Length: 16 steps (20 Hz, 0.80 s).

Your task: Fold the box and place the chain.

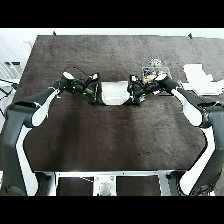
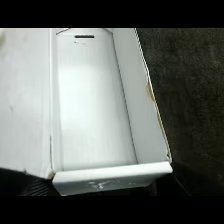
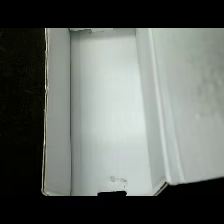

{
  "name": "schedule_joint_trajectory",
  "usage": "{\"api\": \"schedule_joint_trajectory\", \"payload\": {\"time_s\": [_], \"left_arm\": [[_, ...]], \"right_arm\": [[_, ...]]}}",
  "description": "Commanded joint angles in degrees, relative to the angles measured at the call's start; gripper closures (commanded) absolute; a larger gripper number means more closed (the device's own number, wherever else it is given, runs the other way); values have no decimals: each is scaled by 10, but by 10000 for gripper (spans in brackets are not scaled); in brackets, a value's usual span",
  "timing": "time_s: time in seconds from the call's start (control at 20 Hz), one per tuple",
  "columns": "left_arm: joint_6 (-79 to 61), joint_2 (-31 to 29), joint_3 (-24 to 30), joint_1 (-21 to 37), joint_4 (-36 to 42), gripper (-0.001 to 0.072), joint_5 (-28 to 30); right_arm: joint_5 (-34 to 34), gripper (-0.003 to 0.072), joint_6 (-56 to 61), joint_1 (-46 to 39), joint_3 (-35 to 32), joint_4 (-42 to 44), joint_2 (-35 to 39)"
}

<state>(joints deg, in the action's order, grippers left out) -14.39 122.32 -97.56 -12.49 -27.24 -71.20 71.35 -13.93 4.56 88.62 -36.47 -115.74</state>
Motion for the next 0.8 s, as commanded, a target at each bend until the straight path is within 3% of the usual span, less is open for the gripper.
{"api": "schedule_joint_trajectory", "payload": {"time_s": [0.0,0.75], "left_arm": [[-12,6,0,0,4,14,16],[-21,5,0,-20,-14,15,44]], "right_arm": [[1,103,-1,0,0,0,0],[1,102,0,0,0,0,0]]}}
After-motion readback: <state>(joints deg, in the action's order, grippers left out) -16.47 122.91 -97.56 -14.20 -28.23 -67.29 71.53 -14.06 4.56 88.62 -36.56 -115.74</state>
